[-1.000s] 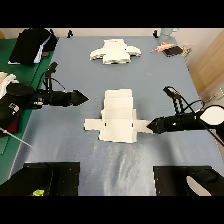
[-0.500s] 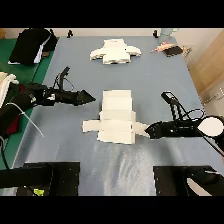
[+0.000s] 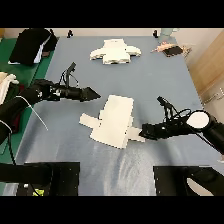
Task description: Fold the box.
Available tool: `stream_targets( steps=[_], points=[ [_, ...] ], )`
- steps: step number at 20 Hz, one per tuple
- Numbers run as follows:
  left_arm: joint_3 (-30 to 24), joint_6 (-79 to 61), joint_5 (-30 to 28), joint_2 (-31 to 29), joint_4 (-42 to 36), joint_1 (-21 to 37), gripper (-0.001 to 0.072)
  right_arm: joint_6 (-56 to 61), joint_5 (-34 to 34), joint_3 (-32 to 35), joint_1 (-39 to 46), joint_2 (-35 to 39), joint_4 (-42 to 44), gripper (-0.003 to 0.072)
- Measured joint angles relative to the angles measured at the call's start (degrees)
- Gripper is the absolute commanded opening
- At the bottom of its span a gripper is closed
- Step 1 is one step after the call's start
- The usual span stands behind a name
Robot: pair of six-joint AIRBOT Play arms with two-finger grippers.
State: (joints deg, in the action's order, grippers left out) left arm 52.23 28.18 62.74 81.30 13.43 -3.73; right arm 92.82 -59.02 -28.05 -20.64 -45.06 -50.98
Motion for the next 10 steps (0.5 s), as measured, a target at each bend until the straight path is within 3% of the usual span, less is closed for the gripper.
stream_targets(
  steps=[1,2,3,4,10],
  points=[
    [0.04,-0.09,-0.02,0.07,0.00,-0.04,0.0655,0.39,0.13,0.00,0.00,-0.68,-0.15,0.0012],
    [0.13,-0.13,0.09,0.07,-0.02,-0.07,0.0655,0.98,0.79,0.00,0.00,-1.14,-0.70,0.0130],
    [0.17,-0.15,0.22,0.11,-0.07,-0.11,0.0656,1.70,1.68,0.02,-0.02,-1.51,-1.44,0.0334],
    [0.17,-0.15,0.28,0.13,-0.02,-0.11,0.0655,2.71,3.10,0.04,-0.04,-1.75,-2.03,0.0361],
    [0.24,-0.28,1.03,0.15,-0.09,-0.11,0.0656,13.09,8.72,0.15,-1.53,-2.32,-7.78,0.0362]
  ],
)
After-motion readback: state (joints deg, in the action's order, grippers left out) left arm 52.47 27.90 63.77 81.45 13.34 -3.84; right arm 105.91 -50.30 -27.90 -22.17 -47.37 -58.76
